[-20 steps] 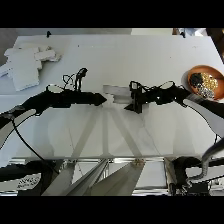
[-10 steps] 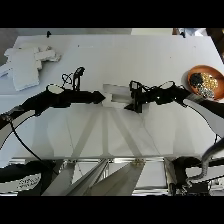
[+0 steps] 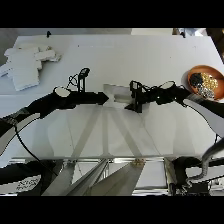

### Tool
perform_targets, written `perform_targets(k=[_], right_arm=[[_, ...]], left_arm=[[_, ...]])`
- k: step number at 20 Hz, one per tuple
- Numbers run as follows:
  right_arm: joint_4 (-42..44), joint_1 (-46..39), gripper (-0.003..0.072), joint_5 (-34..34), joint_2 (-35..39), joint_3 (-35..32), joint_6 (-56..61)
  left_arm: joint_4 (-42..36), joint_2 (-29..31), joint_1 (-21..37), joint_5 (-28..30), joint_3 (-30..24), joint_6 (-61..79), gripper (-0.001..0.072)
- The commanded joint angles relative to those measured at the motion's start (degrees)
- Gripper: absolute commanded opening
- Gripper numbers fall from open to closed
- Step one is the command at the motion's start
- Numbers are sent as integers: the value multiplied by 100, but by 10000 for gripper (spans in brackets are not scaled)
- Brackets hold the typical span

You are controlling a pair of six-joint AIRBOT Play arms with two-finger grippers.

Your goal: Fold the box and place the chain.

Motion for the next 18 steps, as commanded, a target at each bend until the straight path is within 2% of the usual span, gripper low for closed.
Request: perform_targets(k=[1,7,8,9,11,12,14,18], right_arm=[[4,7,467,0,2,0,-2],[4,7,467,2,2,0,-2],[7,7,467,0,2,0,-2],[7,7,467,0,2,0,-2],[7,7,467,2,2,0,-2],[4,7,467,0,2,0,-2],[7,7,467,-2,2,0,-2],[7,7,467,0,2,0,-2]], left_arm=[[509,-2,-35,225,-4,-459,391],[682,157,-37,306,-2,-708,385],[739,243,-35,306,-2,-708,341],[949,308,-37,295,20,-743,334],[1921,352,-37,-4,168,-1414,335],[2459,350,-37,-195,278,-1906,345],[3141,350,-37,-487,533,-2483,431],[3300,321,-37,-748,1001,-2476,457]])
